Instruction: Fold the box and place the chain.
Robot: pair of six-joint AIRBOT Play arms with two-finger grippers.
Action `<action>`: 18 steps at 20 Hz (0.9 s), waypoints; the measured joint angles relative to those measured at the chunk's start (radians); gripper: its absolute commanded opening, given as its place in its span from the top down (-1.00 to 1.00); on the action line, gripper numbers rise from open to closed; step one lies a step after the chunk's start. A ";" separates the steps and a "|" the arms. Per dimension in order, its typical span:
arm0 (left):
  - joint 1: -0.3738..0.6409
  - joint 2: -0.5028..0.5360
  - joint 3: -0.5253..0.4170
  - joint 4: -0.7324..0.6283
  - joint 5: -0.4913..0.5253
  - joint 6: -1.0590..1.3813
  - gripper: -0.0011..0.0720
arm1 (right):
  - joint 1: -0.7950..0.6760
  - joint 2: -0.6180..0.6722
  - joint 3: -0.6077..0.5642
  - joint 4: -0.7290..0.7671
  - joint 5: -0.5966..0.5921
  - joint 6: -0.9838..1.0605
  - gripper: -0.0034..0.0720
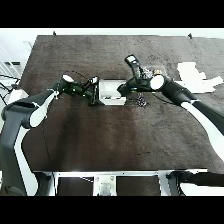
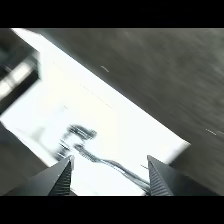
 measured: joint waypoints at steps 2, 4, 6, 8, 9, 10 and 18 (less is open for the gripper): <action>0.000 0.000 0.000 0.000 0.000 0.000 0.01 | -0.068 0.002 -0.001 -0.010 0.061 -0.073 -0.42; 0.000 0.000 0.000 0.000 0.000 0.000 0.01 | -0.132 -0.009 0.000 -0.013 0.111 -0.167 -0.43; 0.000 0.000 0.000 0.000 0.000 0.000 0.01 | -0.181 -0.036 0.009 -0.015 0.161 -0.269 -0.43; 0.000 0.000 0.000 0.000 0.000 0.000 0.01 | -0.206 -0.073 0.020 -0.014 0.208 -0.369 -0.43; 0.000 0.000 0.000 0.000 0.000 0.000 0.01 | -0.213 -0.092 0.027 -0.014 0.224 -0.417 -0.43; 0.000 0.000 0.000 0.000 0.000 0.000 0.01 | -0.217 -0.109 0.034 -0.013 0.239 -0.458 -0.43; 0.000 0.000 0.000 0.000 0.000 0.000 0.01 | -0.220 -0.225 0.108 -0.016 0.367 -0.655 -0.26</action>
